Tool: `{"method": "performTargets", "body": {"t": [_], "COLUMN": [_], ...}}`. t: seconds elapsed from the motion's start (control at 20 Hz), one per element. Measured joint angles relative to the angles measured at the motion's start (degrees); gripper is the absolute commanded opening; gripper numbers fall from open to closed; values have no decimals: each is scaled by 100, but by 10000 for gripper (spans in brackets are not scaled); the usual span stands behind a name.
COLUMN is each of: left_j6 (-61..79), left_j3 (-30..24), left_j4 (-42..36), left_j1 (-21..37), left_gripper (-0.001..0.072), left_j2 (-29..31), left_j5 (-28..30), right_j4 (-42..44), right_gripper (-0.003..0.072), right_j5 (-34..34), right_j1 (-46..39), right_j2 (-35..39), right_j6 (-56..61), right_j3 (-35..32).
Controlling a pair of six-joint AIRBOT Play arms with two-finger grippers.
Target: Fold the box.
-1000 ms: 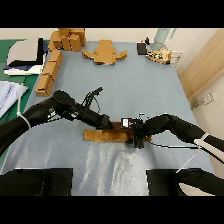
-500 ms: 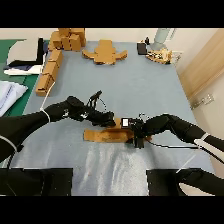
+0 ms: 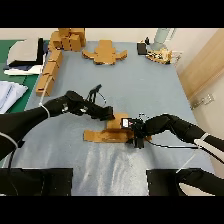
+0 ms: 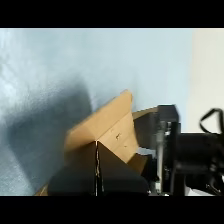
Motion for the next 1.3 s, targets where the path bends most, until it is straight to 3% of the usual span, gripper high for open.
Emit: {"method": "performTargets", "body": {"t": [0.15, 0.45, 0.6, 0.8, 0.85, 0.9, 0.95, 1.15, 1.3], "left_j6": [763, 2798, 3519, 4378, 4730, 5160, 5554, 6655, 6970], "left_j3": [72, -96, -374, -787, -944, -1145, -1335, -1912, -2068], "left_j4": [-105, -105, -13, 553, 621, 680, 649, 455, 538], "left_j1": [525, 1707, 1655, 874, 717, 590, 492, 164, 76], "left_gripper": [13, 12, 12, 17, 178, 576, 694, 694, 693], "left_j2": [439, 1309, 1681, 2188, 2271, 2326, 2352, 2277, 2192], "left_j5": [-472, -1993, -1993, -1344, -1187, -970, -734, 70, 258], "right_j4": [0, -2, -13, -31, -39, -42, -42, -59, -61], "right_gripper": [499, 499, 499, 499, 499, 499, 499, 499, 499], "right_j5": [0, 0, 0, 0, 2, 0, 2, 2, 2], "right_j1": [0, 0, 0, 0, 0, 0, 0, 0, 0], "right_j2": [2, 2, 2, 2, 2, 2, 2, 2, 2], "right_j6": [0, 0, 0, 0, 0, 0, 0, 2, 2], "right_j3": [0, 0, 0, 0, 0, 0, 0, 0, 0]}}
